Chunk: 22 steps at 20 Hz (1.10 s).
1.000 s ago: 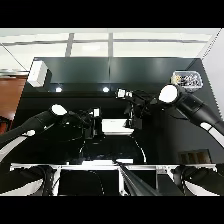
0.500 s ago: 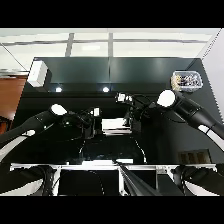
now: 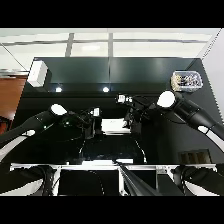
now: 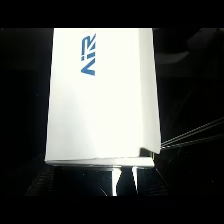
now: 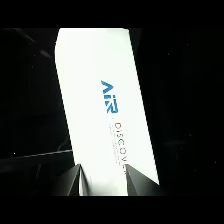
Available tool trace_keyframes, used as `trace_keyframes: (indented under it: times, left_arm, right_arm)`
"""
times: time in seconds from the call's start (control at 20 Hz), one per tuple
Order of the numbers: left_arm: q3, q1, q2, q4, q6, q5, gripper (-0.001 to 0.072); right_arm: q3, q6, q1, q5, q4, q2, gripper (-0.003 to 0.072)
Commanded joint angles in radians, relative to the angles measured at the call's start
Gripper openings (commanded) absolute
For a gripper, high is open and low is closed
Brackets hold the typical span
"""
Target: Fold the box and place the chain.
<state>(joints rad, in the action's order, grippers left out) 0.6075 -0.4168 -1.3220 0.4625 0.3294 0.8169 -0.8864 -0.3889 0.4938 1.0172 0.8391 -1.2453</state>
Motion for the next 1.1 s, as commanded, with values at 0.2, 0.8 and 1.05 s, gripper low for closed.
trace_keyframes:
  times: [0.2,0.8,1.05]
  left_arm:
    - [0.000,0.000,0.000,0.000,0.000,0.001,0.0390]
    - [0.000,0.000,0.000,0.000,0.000,0.003,0.0390]
    - [0.000,0.000,0.000,0.000,0.000,0.003,0.0391]
  right_arm:
    - [0.002,-0.006,0.000,-0.012,-0.002,0.001,0.0244]
    - [0.001,-0.042,0.000,-0.008,-0.019,0.004,0.0242]
    - [0.002,-0.045,0.001,-0.009,-0.018,0.002,0.0242]
